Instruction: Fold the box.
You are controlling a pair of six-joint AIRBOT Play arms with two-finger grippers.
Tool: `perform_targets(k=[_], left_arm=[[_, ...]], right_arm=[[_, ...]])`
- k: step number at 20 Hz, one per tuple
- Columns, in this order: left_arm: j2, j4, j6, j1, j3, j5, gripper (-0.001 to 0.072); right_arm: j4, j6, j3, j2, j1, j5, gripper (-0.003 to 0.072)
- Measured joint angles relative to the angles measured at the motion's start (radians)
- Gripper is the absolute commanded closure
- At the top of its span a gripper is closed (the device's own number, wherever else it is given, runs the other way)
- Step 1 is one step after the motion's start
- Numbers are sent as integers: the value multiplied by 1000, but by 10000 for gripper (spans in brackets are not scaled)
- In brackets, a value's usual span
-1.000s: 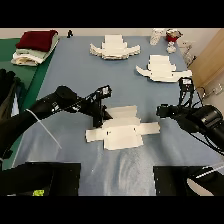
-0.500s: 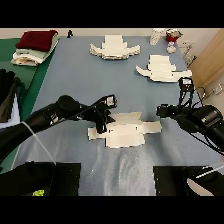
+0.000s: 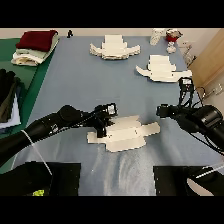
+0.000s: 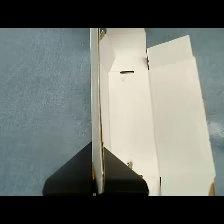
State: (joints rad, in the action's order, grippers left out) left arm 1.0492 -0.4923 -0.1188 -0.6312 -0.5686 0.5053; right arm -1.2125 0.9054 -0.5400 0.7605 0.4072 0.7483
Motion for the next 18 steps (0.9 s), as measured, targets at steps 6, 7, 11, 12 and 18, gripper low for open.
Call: perform_targets(k=[6,7,11,12,18], left_arm=[[-1,0,3,-3,3,108,695],[-1,0,3,-3,3,126,695],[0,-2,6,-3,3,167,695],[0,-3,7,-3,3,172,695],[-1,-7,8,16,-3,218,695]], right_arm=[[-6,0,0,0,0,0,237],[-6,0,0,0,0,0,237],[-10,0,0,0,0,0,237],[-11,0,0,0,0,0,237],[-14,0,0,0,0,0,237]])
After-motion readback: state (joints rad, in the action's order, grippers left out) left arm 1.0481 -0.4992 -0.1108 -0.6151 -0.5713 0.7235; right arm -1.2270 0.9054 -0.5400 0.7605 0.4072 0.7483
